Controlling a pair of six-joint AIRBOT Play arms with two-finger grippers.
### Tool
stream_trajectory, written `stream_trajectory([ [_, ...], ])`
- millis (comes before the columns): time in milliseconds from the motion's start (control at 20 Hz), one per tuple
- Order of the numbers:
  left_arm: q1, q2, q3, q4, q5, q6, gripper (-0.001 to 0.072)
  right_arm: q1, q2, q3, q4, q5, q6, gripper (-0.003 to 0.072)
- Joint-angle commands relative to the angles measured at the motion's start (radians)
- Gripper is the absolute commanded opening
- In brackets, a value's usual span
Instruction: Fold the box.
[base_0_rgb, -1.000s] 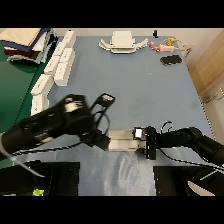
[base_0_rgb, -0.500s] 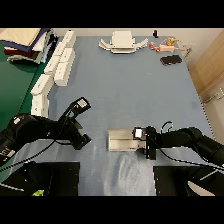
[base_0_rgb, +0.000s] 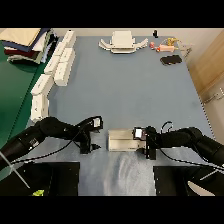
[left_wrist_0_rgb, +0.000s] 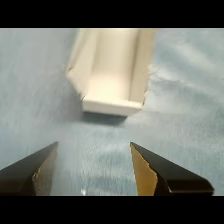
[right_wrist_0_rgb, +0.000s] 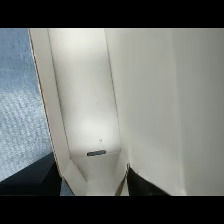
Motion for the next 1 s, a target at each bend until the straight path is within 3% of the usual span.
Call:
stream_trajectory([
  [0,0.009,-0.118,-0.027,-0.242,0.025,0.377,0.0694,0.0,0.0,0.0,0.0,0.001,0.0,0.0463],
  [200,-0.007,-0.219,-0.024,-0.243,0.043,0.381,0.0694,0.0,0.0,0.0,0.0,0.0,0.0,0.0463],
  [500,-0.098,-0.256,-0.024,-0.332,0.16,0.38,0.0694,0.0,0.0,0.0,0.0,0.0,0.0,0.0463],
  [950,-0.15,-0.291,-0.003,-0.36,0.235,0.33,0.0694,0.0,0.0,0.0,0.0,0.0,0.0,0.0463],
])
